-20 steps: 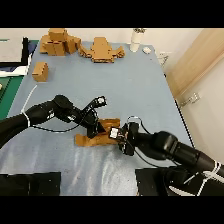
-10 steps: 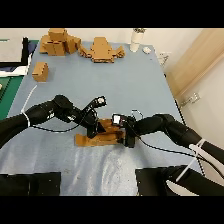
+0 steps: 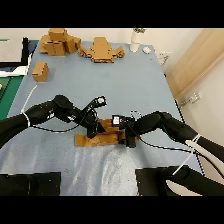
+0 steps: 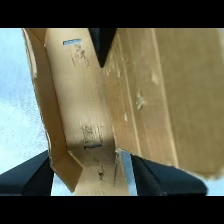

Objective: Fold the box.

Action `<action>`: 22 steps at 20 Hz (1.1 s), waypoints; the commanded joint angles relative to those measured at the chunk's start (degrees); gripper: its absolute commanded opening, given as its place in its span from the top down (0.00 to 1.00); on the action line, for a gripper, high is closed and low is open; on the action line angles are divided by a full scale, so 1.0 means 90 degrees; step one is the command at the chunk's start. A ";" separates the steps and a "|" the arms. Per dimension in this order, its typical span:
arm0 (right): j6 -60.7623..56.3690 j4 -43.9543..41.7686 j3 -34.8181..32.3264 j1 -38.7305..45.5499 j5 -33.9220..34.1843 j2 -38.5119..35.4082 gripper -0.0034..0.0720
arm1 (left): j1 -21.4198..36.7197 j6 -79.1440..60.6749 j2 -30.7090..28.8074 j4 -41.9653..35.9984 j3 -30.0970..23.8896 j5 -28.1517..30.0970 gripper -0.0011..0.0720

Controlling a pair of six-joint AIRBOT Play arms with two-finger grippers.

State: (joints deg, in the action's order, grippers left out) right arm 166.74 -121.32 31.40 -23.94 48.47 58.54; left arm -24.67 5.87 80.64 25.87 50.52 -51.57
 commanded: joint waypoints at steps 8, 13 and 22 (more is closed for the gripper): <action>0.0624 -0.0313 0.0007 -0.0010 -0.0005 0.0345 0.00 | 0.0005 -0.0002 0.0002 0.0000 0.0002 0.0000 0.97; 0.0624 -0.0355 0.0007 -0.0012 -0.0024 0.0367 0.01 | 0.0005 -0.0002 0.0002 0.0000 0.0002 0.0000 0.97; 0.0624 -0.0325 0.0007 -0.0085 -0.0046 0.0559 0.10 | 0.0005 -0.0002 0.0002 0.0000 0.0002 0.0000 0.97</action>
